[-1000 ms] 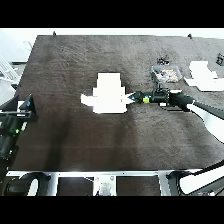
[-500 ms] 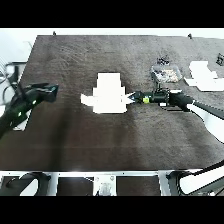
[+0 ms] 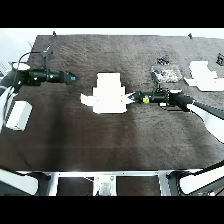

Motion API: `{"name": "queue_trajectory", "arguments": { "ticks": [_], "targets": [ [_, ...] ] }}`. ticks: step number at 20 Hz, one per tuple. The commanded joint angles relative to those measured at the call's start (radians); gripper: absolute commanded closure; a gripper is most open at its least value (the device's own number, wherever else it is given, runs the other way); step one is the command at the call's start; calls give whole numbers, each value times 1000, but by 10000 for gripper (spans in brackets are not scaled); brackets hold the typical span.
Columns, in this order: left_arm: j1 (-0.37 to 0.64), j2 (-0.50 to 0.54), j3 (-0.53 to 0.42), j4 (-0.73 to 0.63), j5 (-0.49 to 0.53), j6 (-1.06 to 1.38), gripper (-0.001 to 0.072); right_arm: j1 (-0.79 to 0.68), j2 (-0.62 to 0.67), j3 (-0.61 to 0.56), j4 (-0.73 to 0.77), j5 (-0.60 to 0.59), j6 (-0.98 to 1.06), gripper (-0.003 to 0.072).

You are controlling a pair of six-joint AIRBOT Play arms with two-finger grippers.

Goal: Fold the box and place the chain.

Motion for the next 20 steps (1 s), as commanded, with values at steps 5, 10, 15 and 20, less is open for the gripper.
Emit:
{"name": "queue_trajectory", "arguments": {
  "ticks": [5, 10, 15, 20],
  "targets": [
    [-40, -283, 419, 142, -234, -261, 196, 0, -1, 1, 1, 0, 0, 670],
    [-135, -365, 529, 250, -239, -312, 196, 0, -1, 1, 0, 0, 0, 669],
    [-190, -420, 567, 292, -196, -317, 196, 1, -1, 1, 0, 1, 0, 669],
    [-195, -454, 566, 246, -165, -281, 196, 1, -1, 1, 0, 1, 0, 669]
  ]
}}
